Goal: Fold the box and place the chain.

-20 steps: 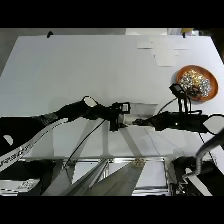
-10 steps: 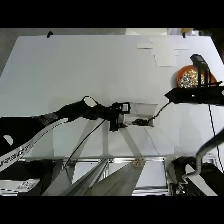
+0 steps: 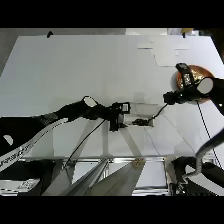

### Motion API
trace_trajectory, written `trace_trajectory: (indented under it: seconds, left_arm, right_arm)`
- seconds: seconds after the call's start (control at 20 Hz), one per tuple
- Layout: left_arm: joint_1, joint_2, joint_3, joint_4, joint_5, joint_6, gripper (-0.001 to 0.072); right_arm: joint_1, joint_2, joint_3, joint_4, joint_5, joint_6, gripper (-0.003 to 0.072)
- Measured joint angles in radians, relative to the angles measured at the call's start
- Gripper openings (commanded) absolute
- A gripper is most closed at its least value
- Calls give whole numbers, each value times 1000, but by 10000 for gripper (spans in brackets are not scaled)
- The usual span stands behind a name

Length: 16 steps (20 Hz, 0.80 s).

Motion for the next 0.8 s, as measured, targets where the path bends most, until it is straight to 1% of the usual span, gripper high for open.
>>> trace_trajectory:
  seconds: [0.2,0.5,0.55,0.65,0.8]
  left_arm:
    - [0,0,0,0,0,0,333]
    - [0,0,0,0,0,0,333]
    - [0,0,0,0,0,0,333]
    - [0,0,0,0,0,0,333]
    - [0,0,0,0,0,0,333]
  right_arm:
    - [26,-82,0,-80,-6,58,338]
    - [35,-137,0,-111,-21,92,330]
    - [35,-146,0,-112,-22,96,284]
    - [35,-165,0,-115,-22,104,239]
    - [35,-186,2,-119,-18,110,202]
